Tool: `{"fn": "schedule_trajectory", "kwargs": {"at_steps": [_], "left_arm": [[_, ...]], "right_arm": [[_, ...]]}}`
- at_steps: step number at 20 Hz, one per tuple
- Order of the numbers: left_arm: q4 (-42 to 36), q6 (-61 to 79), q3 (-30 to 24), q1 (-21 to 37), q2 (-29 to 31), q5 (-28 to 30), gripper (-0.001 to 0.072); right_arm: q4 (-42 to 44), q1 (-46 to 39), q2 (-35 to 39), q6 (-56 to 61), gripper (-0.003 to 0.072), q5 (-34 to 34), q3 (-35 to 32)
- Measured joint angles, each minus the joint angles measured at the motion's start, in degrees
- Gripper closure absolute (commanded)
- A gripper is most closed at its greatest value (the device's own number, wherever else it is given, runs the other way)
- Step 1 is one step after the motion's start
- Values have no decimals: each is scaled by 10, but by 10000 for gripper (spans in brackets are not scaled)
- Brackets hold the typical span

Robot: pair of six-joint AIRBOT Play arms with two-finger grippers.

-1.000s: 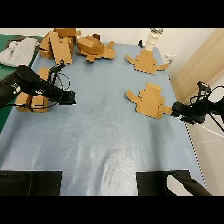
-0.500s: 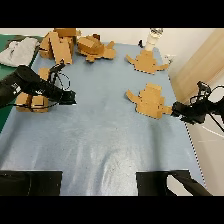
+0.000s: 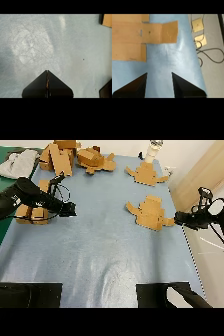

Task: Fold the box.

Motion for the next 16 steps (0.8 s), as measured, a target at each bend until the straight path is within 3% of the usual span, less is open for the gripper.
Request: {"fn": "schedule_trajectory", "kwargs": {"at_steps": [15,16], "left_arm": [[-8,0,-1,0,-33,28,695],[-10,0,-1,0,-33,29,695]], "right_arm": [[41,1,-38,14,225,-71,0],[40,1,-41,14,336,-72,0]]}}
